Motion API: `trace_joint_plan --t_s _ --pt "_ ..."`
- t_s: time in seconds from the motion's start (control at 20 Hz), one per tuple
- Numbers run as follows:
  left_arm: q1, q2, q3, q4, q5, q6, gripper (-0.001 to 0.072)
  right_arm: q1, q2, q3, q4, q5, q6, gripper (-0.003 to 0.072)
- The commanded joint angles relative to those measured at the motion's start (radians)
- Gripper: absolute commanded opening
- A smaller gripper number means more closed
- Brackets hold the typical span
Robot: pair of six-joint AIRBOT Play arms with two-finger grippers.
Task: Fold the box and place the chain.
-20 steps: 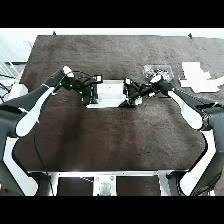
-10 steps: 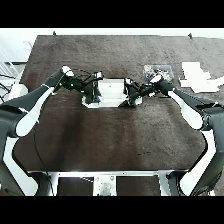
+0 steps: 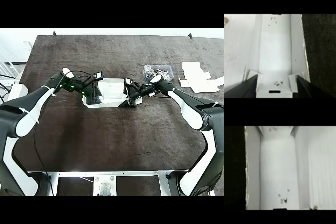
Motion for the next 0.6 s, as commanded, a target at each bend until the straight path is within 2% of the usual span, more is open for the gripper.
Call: trace_joint_plan --t_s 0.0,0.05,0.1,0.15,0.2,0.25,0.3,0.55 --pt "0.000 -0.001 -0.002 0.001 -0.001 0.000 0.0585 0.001 -0.001 0.000 0.001 0.000 0.001 0.0503" --pt "0.000 -0.001 -0.002 0.001 -0.001 0.000 0.0584 0.001 -0.001 0.000 0.001 0.000 0.000 0.0503" --pt "0.000 -0.001 -0.002 0.001 -0.002 -0.001 0.0484 0.001 -0.001 0.000 0.001 0.000 0.001 0.0503" --pt "0.003 -0.001 -0.002 0.002 -0.016 -0.002 0.0324 0.001 -0.001 0.000 0.001 0.000 0.001 0.0503" --pt "0.008 -0.001 -0.002 0.012 -0.038 -0.008 0.0203 0.001 -0.001 0.000 0.001 0.000 0.000 0.0503" --pt "0.012 -0.001 -0.002 0.027 -0.065 -0.009 0.0091 0.001 -0.001 0.000 0.001 0.000 0.001 0.0503" --pt "0.023 -0.001 -0.002 0.034 -0.093 -0.008 0.0020 0.001 -0.001 0.000 0.001 0.000 0.001 0.0503" --pt "0.077 0.012 -0.002 0.018 -0.171 -0.012 0.0018 0.001 -0.001 0.000 0.001 0.000 0.001 0.0503"
